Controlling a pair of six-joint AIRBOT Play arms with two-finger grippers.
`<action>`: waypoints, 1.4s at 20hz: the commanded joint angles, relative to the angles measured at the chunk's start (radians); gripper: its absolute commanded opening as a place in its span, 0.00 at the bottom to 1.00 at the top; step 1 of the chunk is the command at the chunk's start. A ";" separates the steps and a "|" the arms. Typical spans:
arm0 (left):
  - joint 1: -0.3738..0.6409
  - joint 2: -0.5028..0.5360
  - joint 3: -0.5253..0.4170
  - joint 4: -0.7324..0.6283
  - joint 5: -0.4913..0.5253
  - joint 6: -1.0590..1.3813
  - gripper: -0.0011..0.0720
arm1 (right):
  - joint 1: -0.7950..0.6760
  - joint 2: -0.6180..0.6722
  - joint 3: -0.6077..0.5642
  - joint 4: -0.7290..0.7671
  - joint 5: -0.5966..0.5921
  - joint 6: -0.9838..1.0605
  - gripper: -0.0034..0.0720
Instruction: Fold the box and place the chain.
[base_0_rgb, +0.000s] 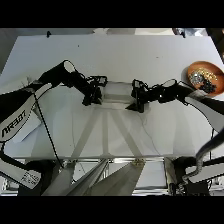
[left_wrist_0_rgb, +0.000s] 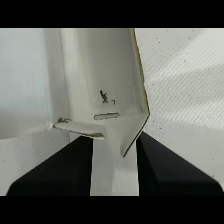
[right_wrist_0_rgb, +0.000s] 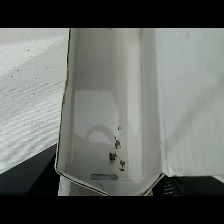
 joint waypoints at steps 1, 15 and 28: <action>-0.001 0.000 0.000 0.025 0.021 -0.003 0.54 | 0.001 -0.001 0.000 -0.001 0.002 0.000 0.71; -0.001 0.000 0.000 -0.045 0.039 -0.003 0.44 | 0.001 -0.001 0.001 -0.001 0.002 0.000 0.71; -0.014 -0.001 0.000 -0.051 -0.039 -0.003 0.30 | 0.001 -0.001 0.001 -0.001 0.002 0.000 0.71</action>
